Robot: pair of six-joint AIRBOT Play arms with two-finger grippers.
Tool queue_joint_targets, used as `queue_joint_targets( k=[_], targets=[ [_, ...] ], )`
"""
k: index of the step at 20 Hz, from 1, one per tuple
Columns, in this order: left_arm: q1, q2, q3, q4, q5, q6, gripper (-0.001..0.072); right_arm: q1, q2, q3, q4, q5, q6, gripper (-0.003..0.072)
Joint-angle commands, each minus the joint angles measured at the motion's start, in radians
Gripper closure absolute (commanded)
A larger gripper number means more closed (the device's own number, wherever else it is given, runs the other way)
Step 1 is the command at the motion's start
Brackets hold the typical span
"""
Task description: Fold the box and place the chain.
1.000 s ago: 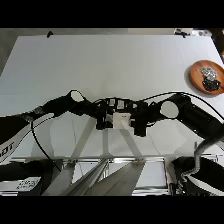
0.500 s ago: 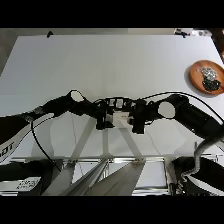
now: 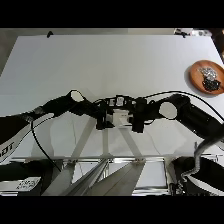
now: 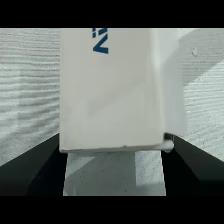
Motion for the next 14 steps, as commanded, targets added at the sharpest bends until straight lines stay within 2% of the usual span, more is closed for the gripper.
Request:
queue_joint_targets(
  k=[1,14],
  targets=[
    [0.0,0.001,0.001,0.0,0.0,0.001,0.0218,0.001,-0.018,-0.004,-0.004,-0.029,0.026,0.0423],
    [0.0,0.001,0.001,0.0,0.0,0.001,0.0218,0.044,-0.018,-0.034,-0.018,-0.039,0.049,0.043]
  ],
)
